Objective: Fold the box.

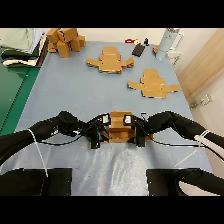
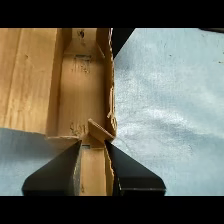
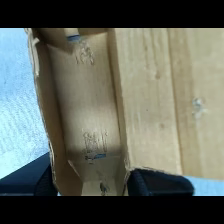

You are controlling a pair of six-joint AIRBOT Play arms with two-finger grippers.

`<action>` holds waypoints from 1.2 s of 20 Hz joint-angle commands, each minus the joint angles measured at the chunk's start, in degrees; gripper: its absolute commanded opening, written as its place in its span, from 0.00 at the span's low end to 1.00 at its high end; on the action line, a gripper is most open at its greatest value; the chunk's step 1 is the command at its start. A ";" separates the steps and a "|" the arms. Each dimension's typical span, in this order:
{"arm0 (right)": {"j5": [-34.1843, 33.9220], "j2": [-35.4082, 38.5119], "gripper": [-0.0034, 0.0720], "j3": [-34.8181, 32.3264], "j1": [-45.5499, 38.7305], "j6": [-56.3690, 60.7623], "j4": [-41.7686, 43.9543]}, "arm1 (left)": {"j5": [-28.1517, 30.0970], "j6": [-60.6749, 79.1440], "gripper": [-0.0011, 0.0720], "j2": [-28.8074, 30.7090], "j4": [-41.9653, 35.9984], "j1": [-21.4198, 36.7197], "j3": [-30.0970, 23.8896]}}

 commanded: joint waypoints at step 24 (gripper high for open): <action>0.00 0.00 0.71 0.02 -0.02 0.13 0.09 | 2.91 -29.64 0.04 9.16 20.31 0.90 0.39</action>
